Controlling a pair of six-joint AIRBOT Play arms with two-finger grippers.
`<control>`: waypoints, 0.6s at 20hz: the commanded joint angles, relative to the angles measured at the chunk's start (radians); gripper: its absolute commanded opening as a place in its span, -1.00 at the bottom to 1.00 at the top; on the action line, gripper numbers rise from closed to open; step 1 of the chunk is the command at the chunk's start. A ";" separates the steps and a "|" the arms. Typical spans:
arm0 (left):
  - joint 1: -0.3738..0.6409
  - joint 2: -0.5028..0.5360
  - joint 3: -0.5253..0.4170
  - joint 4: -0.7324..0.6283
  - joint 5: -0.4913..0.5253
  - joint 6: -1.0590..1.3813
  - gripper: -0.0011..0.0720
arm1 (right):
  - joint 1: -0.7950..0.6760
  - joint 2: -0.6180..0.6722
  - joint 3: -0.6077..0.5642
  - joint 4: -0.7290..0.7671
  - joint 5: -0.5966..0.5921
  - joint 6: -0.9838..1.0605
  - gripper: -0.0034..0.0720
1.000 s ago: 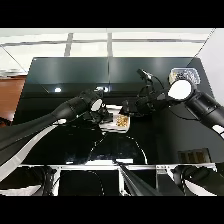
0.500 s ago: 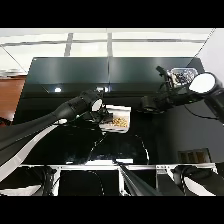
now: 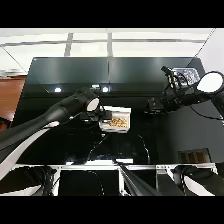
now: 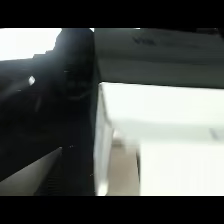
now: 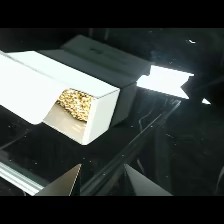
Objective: Fold the box and place the chain.
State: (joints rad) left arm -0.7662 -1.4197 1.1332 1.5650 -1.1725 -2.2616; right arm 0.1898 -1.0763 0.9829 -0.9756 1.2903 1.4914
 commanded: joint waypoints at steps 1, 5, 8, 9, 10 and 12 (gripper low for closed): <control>0.006 0.161 -0.043 0.126 -0.069 0.131 0.50 | -0.001 0.001 0.000 -0.020 -0.001 -0.008 -0.07; 0.213 0.419 -0.270 0.104 -0.032 0.191 0.50 | -0.001 0.001 0.000 -0.021 -0.011 -0.008 -0.07; 0.519 0.535 -0.472 -0.400 0.215 0.475 0.50 | -0.001 0.000 -0.001 -0.022 -0.043 -0.007 -0.07; 0.603 0.529 -0.521 -0.666 0.241 0.761 0.50 | -0.001 0.000 -0.001 -0.022 -0.058 -0.008 -0.07; 0.661 0.513 -0.550 -0.869 0.232 1.039 0.50 | -0.001 0.000 -0.001 -0.022 -0.071 -0.008 -0.07; 0.701 0.466 -0.565 -1.033 0.169 1.554 0.50 | -0.001 0.000 0.000 -0.021 -0.082 -0.006 -0.07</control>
State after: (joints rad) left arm -0.2085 -0.9417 0.6529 1.0180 -1.0183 -1.4933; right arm 0.1886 -1.0760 0.9821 -0.9974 1.2369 1.4841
